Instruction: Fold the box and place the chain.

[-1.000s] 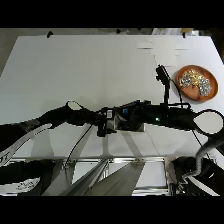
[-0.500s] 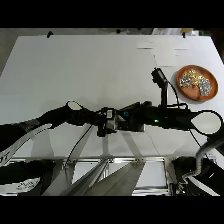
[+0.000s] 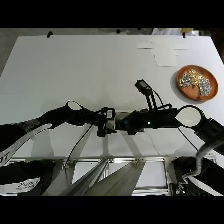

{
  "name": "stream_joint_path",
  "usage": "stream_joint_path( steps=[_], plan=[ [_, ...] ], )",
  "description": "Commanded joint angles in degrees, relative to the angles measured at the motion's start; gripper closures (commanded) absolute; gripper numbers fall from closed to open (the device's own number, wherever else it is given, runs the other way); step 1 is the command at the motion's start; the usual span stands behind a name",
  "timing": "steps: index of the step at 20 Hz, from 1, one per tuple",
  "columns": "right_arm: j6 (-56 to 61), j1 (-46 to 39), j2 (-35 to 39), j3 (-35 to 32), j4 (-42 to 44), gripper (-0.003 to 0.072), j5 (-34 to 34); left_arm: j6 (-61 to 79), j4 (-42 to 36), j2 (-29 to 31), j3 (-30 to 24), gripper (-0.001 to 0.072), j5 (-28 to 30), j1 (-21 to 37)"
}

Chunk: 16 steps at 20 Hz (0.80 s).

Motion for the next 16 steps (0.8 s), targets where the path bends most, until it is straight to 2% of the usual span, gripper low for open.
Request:
stream_joint_path(
  steps=[1,3,6,7,9,12,16],
  plan=[
    [0.17,-1.73,-1.05,-0.02,-0.61,0.0600,1.18,0.00,0.02,0.02,0.07,0.0497,0.02,0.04],
    [0.15,-3.93,-1.05,0.00,-0.11,0.0481,1.88,0.00,0.00,0.02,0.07,0.0497,0.02,0.04],
    [-6.23,-8.13,-1.51,3.41,3.82,0.0483,7.37,0.00,0.00,0.02,0.07,0.0497,0.02,0.04],
    [-10.67,-9.55,-2.16,6.21,5.40,0.0496,10.86,-0.02,0.00,0.02,0.07,0.0497,0.00,0.04],
    [-14.99,-12.09,-4.68,12.02,5.20,0.0674,14.27,0.00,0.00,0.02,0.07,0.0497,0.02,0.02],
    [-16.17,-13.90,-11.28,16.15,1.07,0.0670,12.04,0.00,0.00,0.02,0.07,0.0497,0.02,0.04],
    [-19.91,-12.11,-19.19,16.15,-9.29,0.0671,12.66,0.00,0.00,0.02,0.07,0.0497,0.02,0.04]
  ],
)
